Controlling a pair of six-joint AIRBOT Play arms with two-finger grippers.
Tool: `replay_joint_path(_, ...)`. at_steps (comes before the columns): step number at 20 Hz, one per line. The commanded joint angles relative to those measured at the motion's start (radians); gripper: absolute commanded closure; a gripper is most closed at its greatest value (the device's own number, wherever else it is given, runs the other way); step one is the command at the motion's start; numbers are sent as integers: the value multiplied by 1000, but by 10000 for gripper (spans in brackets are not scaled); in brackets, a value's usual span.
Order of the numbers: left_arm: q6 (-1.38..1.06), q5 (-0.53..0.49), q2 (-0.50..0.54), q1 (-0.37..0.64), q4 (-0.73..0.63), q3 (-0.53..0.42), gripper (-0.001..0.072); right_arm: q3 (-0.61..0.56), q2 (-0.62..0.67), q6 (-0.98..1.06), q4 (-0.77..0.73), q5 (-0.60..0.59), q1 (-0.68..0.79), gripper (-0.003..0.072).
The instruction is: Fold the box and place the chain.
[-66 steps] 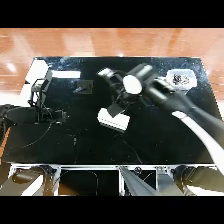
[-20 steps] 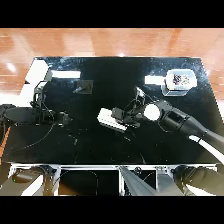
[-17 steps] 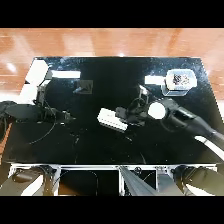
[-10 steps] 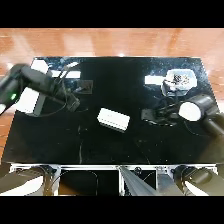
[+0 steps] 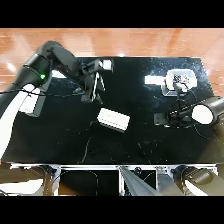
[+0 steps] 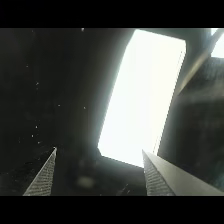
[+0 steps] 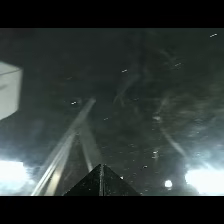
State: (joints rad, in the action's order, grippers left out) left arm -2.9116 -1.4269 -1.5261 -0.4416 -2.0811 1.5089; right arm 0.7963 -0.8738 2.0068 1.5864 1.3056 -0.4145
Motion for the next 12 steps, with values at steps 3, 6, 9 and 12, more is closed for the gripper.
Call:
replay_joint_path(3,-92,-40,-13,-76,5,-43,84,-1,3,5,113,-27,3,663)
replay_joint_path(6,-92,-7,1,-27,4,-115,84,-1,2,7,162,-58,3,662)
replay_joint_path(9,-92,60,52,13,13,-208,84,-1,2,17,177,-80,3,662)
replay_joint_path(12,-92,113,58,-18,91,-216,98,-1,2,16,177,-95,3,662)
